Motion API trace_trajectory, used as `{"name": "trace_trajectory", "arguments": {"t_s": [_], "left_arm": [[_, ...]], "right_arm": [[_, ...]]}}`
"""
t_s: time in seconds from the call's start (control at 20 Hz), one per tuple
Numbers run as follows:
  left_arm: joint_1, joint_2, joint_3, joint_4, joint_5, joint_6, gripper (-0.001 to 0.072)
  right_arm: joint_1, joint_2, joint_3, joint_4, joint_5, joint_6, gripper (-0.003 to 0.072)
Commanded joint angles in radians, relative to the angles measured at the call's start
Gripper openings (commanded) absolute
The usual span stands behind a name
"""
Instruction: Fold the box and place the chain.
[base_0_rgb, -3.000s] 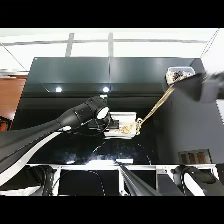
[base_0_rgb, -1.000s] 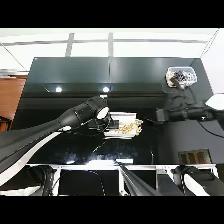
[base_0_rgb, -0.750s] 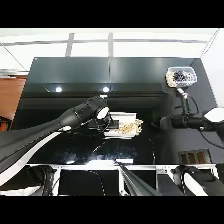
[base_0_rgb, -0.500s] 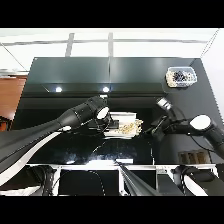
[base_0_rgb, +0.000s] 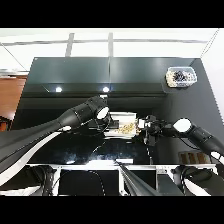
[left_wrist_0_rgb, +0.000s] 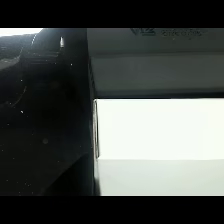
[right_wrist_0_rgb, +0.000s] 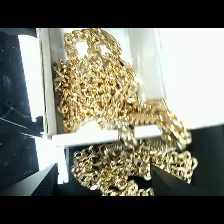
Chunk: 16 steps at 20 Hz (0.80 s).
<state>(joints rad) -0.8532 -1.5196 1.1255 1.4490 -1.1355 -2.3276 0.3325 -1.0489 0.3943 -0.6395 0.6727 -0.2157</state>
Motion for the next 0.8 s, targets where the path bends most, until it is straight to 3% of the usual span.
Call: {"name": "trace_trajectory", "arguments": {"t_s": [0.0, 0.2, 0.25, 0.3, 0.35, 0.4, 0.45, 0.65, 0.75], "left_arm": [[0.000, 0.000, 0.000, 0.000, 0.000, 0.000, 0.0030], [0.000, 0.000, 0.000, 0.000, 0.000, 0.000, 0.0030], [0.000, 0.000, 0.000, 0.000, 0.000, 0.000, 0.0030], [0.000, 0.000, 0.000, 0.000, 0.000, 0.000, 0.0030], [0.000, 0.000, 0.000, 0.000, 0.000, 0.000, 0.0030], [0.000, 0.000, 0.000, 0.000, 0.000, 0.000, 0.0030], [0.000, 0.000, 0.000, 0.000, 0.000, 0.000, 0.0030], [0.000, 0.000, 0.000, 0.000, -0.002, 0.000, 0.0030], [0.000, 0.000, 0.000, 0.000, -0.002, 0.000, 0.0030]], "right_arm": [[0.008, -0.039, 0.000, 0.045, -0.040, -0.110, 0.0720], [0.008, -0.060, 0.001, 0.044, -0.045, -0.096, 0.0720], [0.006, -0.059, 0.002, 0.045, -0.052, -0.080, 0.0624], [0.006, -0.059, 0.003, 0.042, -0.063, -0.053, 0.0457], [0.006, -0.059, 0.003, 0.041, -0.080, -0.034, 0.0371], [0.004, -0.058, 0.003, 0.038, -0.092, -0.011, 0.0178], [-0.002, -0.056, 0.004, 0.037, -0.093, -0.002, 0.0120], [-0.055, -0.008, 0.004, 0.037, -0.094, 0.089, 0.0116], [-0.094, 0.071, 0.006, 0.035, -0.087, 0.238, 0.0116]]}}
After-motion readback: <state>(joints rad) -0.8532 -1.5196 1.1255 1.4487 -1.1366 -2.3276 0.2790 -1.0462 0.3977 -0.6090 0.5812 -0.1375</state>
